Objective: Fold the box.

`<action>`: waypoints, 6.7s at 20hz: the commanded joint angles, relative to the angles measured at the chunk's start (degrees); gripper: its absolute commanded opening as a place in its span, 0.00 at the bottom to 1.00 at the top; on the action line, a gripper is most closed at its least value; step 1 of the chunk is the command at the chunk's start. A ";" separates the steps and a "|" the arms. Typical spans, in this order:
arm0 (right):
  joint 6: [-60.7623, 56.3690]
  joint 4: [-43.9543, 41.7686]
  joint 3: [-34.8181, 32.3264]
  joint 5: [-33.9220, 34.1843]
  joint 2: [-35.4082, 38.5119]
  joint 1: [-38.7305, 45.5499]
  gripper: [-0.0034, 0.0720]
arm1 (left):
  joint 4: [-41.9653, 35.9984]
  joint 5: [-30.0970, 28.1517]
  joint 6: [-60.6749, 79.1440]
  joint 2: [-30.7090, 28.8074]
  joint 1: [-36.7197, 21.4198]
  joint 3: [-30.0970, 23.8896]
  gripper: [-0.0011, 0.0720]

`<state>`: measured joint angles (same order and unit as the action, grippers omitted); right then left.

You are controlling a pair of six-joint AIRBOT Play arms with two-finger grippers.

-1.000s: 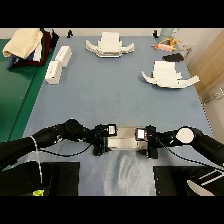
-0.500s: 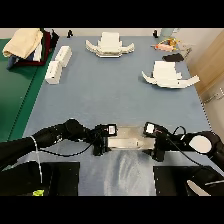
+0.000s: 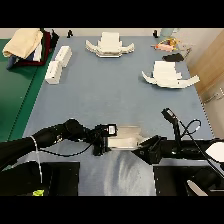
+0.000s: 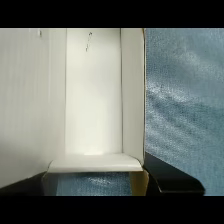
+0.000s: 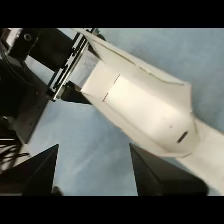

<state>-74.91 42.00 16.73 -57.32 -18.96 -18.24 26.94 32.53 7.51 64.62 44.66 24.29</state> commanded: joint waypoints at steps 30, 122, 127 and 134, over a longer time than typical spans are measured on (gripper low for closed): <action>14.56 -6.99 15.45 19.30 -47.23 -0.42 0.05 | 0.00 0.00 0.02 -0.07 -0.02 0.07 0.65; -36.04 57.99 16.15 -13.16 -20.26 7.13 0.05 | 0.02 0.00 0.02 -0.07 -0.02 0.04 0.65; -33.90 46.62 11.93 -11.43 -26.34 8.26 0.05 | 0.00 0.00 0.02 -0.07 -0.02 0.04 0.65; -23.45 28.65 8.20 -8.04 -28.46 8.24 0.05 | 0.00 0.00 0.02 -0.07 -0.02 0.07 0.65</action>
<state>-102.94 78.91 25.85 -66.89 -46.81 -10.09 26.92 32.56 7.51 64.60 44.66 24.29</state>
